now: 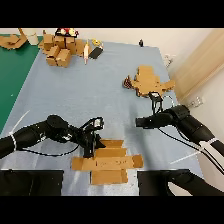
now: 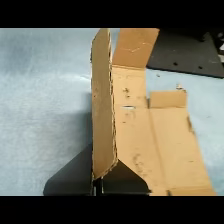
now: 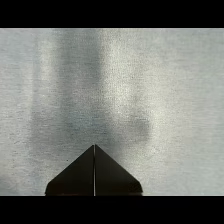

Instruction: Fold the box.

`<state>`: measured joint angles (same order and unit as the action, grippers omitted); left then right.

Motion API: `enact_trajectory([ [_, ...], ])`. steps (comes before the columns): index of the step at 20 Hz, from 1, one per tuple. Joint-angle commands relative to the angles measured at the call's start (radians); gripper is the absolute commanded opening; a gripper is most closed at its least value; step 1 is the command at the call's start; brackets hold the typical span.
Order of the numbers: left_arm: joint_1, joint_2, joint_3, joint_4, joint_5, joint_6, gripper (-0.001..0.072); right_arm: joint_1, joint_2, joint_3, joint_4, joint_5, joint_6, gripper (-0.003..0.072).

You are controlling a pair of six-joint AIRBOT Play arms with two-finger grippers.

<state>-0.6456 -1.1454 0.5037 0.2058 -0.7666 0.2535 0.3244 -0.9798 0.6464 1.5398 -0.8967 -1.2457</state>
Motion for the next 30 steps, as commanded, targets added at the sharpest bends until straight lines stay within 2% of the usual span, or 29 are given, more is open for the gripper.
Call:
enact_trajectory([
  [1, -0.003, 0.029, 0.000, -0.044, 0.077, 0.001, 0.0012, 0.001, 0.000, -0.009, 0.000, 0.017, 0.000, 0.0004],
  [5, -0.003, 0.084, -0.003, -0.051, 0.087, -0.006, 0.0012, 0.001, 0.000, -0.009, 0.000, 0.017, 0.000, 0.0004],
  [12, -0.028, 0.055, -0.042, -0.045, 0.106, 0.053, 0.0012, 0.001, 0.000, -0.009, 0.000, 0.029, -0.001, 0.0004],
  [22, -0.053, 0.021, -0.046, -0.045, 0.106, 0.068, 0.0013, 0.001, 0.006, -0.009, 0.000, 0.019, -0.013, 0.0003],
  [26, -0.053, 0.021, -0.046, -0.045, 0.106, 0.061, 0.0013, 0.002, 0.098, -0.009, 0.166, -0.076, -0.197, 0.0003],
  [30, -0.053, 0.021, -0.045, -0.046, 0.138, 0.060, 0.0013, 0.002, 0.195, -0.016, 0.423, -0.272, -0.392, 0.0003],
])
